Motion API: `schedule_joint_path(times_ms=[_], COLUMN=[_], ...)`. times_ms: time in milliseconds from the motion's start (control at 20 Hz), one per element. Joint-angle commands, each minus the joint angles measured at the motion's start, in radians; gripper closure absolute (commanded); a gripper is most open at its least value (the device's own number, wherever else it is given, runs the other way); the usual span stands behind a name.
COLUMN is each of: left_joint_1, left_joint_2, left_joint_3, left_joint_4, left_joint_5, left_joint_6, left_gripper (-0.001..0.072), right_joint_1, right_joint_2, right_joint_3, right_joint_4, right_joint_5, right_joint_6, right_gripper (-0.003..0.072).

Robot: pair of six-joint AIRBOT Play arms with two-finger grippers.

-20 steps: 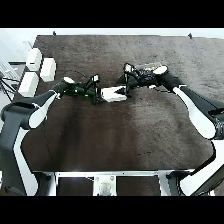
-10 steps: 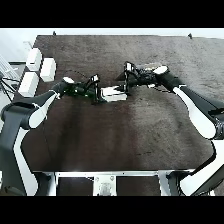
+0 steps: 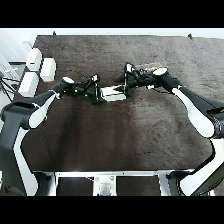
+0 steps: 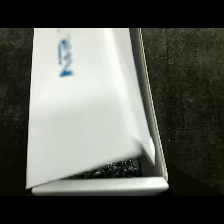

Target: Fold the box and place the chain.

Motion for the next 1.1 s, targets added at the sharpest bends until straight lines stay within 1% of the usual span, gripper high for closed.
schedule_joint_path(times_ms=[0,150,200,350,450,500,550,750,800,850,1000,1050], left_joint_1=[-0.001,-0.001,-0.001,-0.001,-0.001,-0.001,-0.001,-0.001,-0.001,-0.001,-0.001,-0.001], left_joint_2=[0.000,0.000,0.000,0.000,0.000,0.000,0.000,0.000,0.000,0.000,0.000,0.000], left_joint_3=[0.000,0.000,0.000,0.000,0.000,0.000,0.000,0.000,0.000,0.000,0.000,0.000], left_joint_4=[0.001,0.001,0.001,0.001,0.001,0.001,0.001,0.001,0.001,0.001,0.001,0.001], left_joint_5=[-0.002,-0.002,-0.003,-0.002,-0.002,-0.002,-0.003,-0.002,-0.002,-0.002,-0.002,-0.002], left_joint_6=[0.003,0.003,0.003,0.003,0.003,0.003,0.003,0.003,0.003,0.003,0.003,0.003], left_gripper=[0.0353,0.0353,0.0353,0.0353,0.0353,0.0353,0.0353,0.0353,0.0353,0.0353,0.0353,0.0353], right_joint_1=[0.004,0.006,0.006,0.003,-0.003,-0.005,-0.004,-0.003,-0.003,-0.005,-0.019,-0.026], right_joint_2=[-0.005,-0.010,-0.009,-0.010,-0.010,-0.010,-0.010,-0.010,-0.010,-0.010,-0.009,-0.009], right_joint_3=[-0.003,-0.003,-0.003,-0.003,-0.004,-0.005,-0.010,-0.034,-0.035,-0.035,-0.034,-0.034], right_joint_4=[0.019,0.019,0.019,0.017,-0.021,-0.044,-0.055,-0.057,-0.057,-0.056,-0.049,-0.049], right_joint_5=[-0.017,-0.010,0.016,0.162,0.187,0.187,0.187,0.204,0.219,0.236,0.270,0.280], right_joint_6=[0.002,0.002,0.002,0.040,0.079,0.097,0.109,0.109,0.109,0.109,0.109,0.109], right_gripper=[0.0293,0.0295,0.0297,0.0422,0.0445,0.0499,0.0509,0.0498,0.0460,0.0390,0.0381,0.0359])
